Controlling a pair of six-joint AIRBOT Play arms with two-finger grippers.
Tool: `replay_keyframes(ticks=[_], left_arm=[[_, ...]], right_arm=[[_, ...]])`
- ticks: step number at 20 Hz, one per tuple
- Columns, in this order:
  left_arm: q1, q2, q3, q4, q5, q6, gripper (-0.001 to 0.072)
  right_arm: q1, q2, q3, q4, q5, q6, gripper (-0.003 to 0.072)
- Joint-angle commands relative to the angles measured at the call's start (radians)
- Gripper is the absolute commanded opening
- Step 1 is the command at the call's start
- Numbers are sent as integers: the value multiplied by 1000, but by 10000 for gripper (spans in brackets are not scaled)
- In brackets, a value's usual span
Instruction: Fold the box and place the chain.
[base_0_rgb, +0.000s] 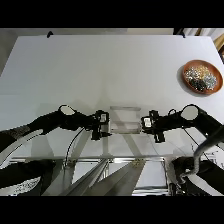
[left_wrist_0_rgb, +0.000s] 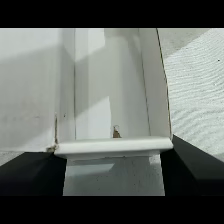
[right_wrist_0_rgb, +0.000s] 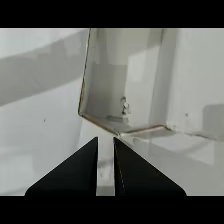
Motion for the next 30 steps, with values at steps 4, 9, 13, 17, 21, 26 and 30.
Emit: replay_keyframes(ticks=[4, 9, 13, 17, 21, 26, 30], left_arm=[[0, 1, 0, 0, 0, 0, 153], [0, 1, 0, 0, 0, 0, 153], [0, 1, 0, 0, 0, 0, 153], [0, 1, 0, 0, 0, 0, 153], [0, 1, 0, 0, 0, 0, 153], [0, 1, 0, 0, 0, 0, 153], [0, 1, 0, 0, 0, 0, 153]], right_arm=[[35, -9, -42, 27, -126, 40, 97], [35, -9, -42, 0, -159, 116, 111], [35, -9, -42, -23, -175, 215, 185], [82, -9, -42, 6, -183, 183, 176], [117, -9, -42, 6, -198, 184, 154], [119, -9, -42, 27, -225, 183, 51], [154, -9, -42, 43, -230, 181, 54]])
